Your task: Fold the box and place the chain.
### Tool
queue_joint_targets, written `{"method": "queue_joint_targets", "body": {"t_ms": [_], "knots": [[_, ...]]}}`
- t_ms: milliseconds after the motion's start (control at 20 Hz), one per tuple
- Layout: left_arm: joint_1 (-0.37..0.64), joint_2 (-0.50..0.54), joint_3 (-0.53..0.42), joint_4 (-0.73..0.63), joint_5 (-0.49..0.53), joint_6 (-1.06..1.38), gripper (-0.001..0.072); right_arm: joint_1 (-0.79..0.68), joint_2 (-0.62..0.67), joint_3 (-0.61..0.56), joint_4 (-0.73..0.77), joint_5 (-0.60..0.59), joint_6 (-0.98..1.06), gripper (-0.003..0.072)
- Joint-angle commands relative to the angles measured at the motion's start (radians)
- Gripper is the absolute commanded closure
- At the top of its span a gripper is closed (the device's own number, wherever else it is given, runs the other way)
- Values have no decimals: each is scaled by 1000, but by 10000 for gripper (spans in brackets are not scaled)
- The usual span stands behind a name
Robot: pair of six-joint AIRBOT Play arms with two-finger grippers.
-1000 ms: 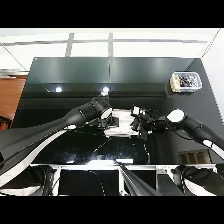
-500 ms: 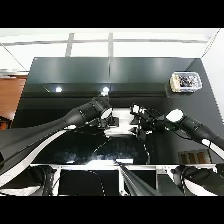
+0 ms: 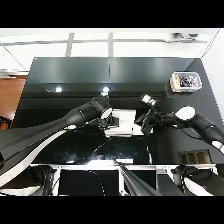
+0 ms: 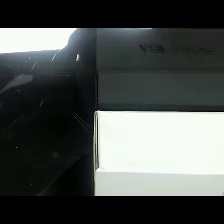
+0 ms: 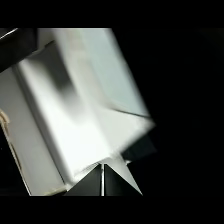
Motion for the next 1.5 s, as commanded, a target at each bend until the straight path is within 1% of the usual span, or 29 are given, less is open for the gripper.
{"method": "queue_joint_targets", "body": {"t_ms": [0,50,100,150,200,250,300,450,550,600,700,800,950,1050,1250,1350,1450], "knots": [[0,0,0,2,-3,0,682,-219,73,6,-64,157,348,675],[0,0,0,2,-3,0,682,-307,73,4,-75,178,471,675],[0,0,0,2,-3,0,683,-381,73,-4,-83,175,550,675],[0,0,0,1,-6,0,682,-447,72,-27,-74,143,620,675],[0,0,0,-1,-9,0,682,-491,67,-56,-68,114,704,675],[0,0,0,-1,-10,0,682,-513,54,-76,-68,121,746,675],[1,0,0,0,-10,0,682,-517,30,-91,-67,154,749,675],[1,0,0,-1,-10,0,682,-466,-79,-104,-45,250,720,675],[1,0,0,-1,-11,0,683,-404,-150,-104,24,280,668,674],[1,0,0,-1,-11,0,682,-375,-174,-104,57,277,640,675],[0,0,0,-1,-11,0,682,-333,-202,-103,78,229,634,675],[0,0,0,-1,-11,0,682,-306,-213,-103,108,207,628,674],[0,0,0,-1,-13,0,682,-278,-214,-103,183,220,547,674],[0,0,0,-1,-25,0,683,-249,-214,-102,193,229,540,674],[0,0,0,-1,-29,1,682,-242,-214,-88,182,308,526,674],[0,0,0,-1,-29,0,682,-243,-214,-65,182,353,501,674],[0,0,0,-1,-29,1,682,-243,-214,-41,182,373,499,674]]}}
